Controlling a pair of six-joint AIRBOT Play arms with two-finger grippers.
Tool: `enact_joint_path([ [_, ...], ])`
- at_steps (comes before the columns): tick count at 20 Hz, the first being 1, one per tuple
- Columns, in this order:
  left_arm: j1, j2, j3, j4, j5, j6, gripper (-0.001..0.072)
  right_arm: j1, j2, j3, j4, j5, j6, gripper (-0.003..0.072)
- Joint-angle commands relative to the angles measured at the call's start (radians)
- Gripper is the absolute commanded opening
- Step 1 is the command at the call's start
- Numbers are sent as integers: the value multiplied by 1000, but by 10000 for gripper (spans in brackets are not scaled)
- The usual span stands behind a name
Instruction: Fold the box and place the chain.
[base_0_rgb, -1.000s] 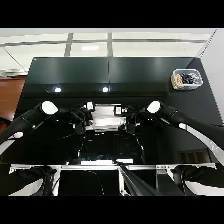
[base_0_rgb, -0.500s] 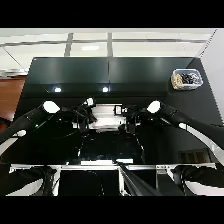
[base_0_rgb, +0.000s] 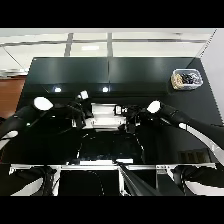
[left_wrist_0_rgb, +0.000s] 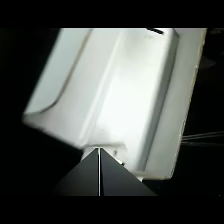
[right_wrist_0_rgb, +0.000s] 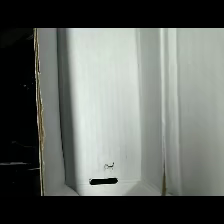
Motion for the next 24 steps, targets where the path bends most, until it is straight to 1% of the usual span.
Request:
enact_joint_path([
  [1, 120, 107, 24, 182, -124, -276, 25, 0, 0, 0, 0, 1, 0, 481],
  [2, 176, 132, 24, 231, -174, -353, 25, 0, 0, 0, 0, 1, 0, 480],
  [4, 296, 142, 23, 264, -251, -594, 25, 0, 0, 0, 0, 1, 0, 480],
  [8, 533, 108, 12, 246, -324, -968, 25, 0, 0, 0, 0, 1, 0, 481],
  [10, 617, 72, 5, 201, -398, -1007, 25, 0, 0, 0, 0, 1, 0, 481],
  [12, 675, 30, -16, 131, -461, -1007, 25, 0, 0, 0, 0, 1, 0, 480],
  [13, 689, 9, -31, 113, -463, -1007, 25, 0, 0, 0, 0, 1, 0, 480],
  [15, 694, -28, -66, 81, -428, -990, 25, 0, 0, 0, 0, 1, 0, 480],
  [18, 691, -77, -100, -37, -396, -918, 24, 0, 0, 0, 0, 1, 0, 480],
  [21, 691, -119, -100, -29, -352, -913, 24, 0, 0, 0, 0, 1, 0, 480],
  [24, 652, -164, -100, -30, -351, -896, 24, 0, 0, 0, 0, 1, 0, 481],
])
